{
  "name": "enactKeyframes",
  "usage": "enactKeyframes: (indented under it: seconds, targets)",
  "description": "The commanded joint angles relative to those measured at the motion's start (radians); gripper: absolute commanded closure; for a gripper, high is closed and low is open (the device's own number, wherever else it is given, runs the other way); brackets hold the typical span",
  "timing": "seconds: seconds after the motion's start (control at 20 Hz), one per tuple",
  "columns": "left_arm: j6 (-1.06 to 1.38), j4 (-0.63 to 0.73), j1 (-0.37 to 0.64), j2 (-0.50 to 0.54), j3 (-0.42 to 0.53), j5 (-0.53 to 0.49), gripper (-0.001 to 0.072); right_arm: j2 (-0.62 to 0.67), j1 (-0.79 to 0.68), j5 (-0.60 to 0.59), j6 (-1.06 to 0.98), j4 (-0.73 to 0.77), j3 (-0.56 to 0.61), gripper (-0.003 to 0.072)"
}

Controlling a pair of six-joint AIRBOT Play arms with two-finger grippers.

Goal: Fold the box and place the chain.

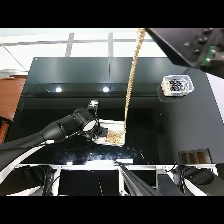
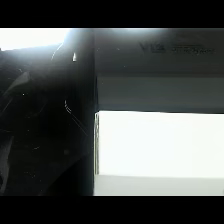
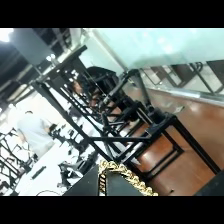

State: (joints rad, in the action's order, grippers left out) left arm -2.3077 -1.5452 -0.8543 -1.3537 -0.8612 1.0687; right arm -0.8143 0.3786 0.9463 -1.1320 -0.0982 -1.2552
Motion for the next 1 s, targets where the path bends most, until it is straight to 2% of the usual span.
enactKeyframes:
  seconds: [0.0, 0.25, 0.5, 0.6, 0.9, 0.95]
  targets:
    - [0.0, 0.0, 0.0, 0.0, -0.001, -0.01, 0.0677, -0.021, 0.029, -0.026, 0.011, 0.009, -0.001, 0.0662]
    - [0.0, 0.001, 0.0, 0.0, -0.001, -0.01, 0.0677, -0.049, 0.068, 0.09, -0.12, -0.261, 0.023, 0.0662]
    - [0.0, 0.002, 0.0, 0.0, -0.001, -0.009, 0.0677, -0.08, 0.154, 0.194, -0.309, -0.638, 0.129, 0.0662]
    - [0.0, 0.002, 0.0, 0.0, -0.001, -0.009, 0.0677, -0.08, 0.167, 0.192, -0.331, -0.689, 0.198, 0.0662]
    - [0.0, 0.001, 0.0, 0.0, -0.001, -0.01, 0.0677, -0.081, 0.167, 0.13, -0.33, -0.688, 0.418, 0.066]
    - [0.0, 0.002, 0.0, 0.0, -0.001, -0.01, 0.0677, -0.081, 0.167, 0.138, -0.326, -0.689, 0.437, 0.0525]
